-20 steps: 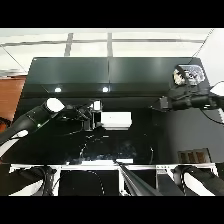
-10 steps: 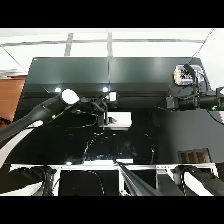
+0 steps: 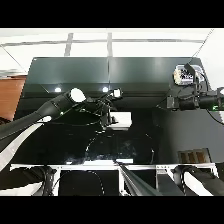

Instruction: Fold the box and place the chain.

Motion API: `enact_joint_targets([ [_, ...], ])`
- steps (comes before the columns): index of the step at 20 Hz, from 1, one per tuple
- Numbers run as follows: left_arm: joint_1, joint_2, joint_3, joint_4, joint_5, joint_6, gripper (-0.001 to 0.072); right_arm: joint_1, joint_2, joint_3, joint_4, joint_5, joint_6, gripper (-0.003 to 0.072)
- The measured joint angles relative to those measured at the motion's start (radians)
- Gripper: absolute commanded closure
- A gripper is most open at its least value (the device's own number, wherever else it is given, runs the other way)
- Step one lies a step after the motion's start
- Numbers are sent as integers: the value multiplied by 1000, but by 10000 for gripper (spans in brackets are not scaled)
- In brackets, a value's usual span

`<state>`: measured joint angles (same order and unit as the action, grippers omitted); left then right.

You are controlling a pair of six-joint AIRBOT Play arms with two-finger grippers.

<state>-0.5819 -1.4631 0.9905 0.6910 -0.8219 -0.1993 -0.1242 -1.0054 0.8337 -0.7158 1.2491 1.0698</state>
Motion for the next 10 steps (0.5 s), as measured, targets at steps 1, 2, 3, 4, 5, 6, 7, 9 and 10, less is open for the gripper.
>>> enact_joint_targets([
  [1,0,-2,2,4,-1,-5,0,0,0,0,-1,-1,0,674],
  [2,0,-2,4,6,-2,-9,0,0,0,0,-1,-1,0,674],
  [3,0,-3,6,9,-8,-12,0,0,0,0,-1,-1,0,674],
  [4,0,-4,9,12,-13,-15,0,0,0,0,-2,-1,0,674],
  [5,-1,-5,11,12,-19,-18,0,0,0,0,-3,-2,0,673],
  [6,-2,-5,13,12,-24,-18,0,0,0,0,-3,-2,0,674],
  [7,-4,-5,14,13,-26,-18,0,0,0,0,-3,-2,0,674],
  [9,-8,-5,16,19,-27,-19,0,0,0,0,-3,-4,0,674],
  [10,-10,-5,17,23,-27,-20,0,0,0,0,-3,-4,0,674],
])
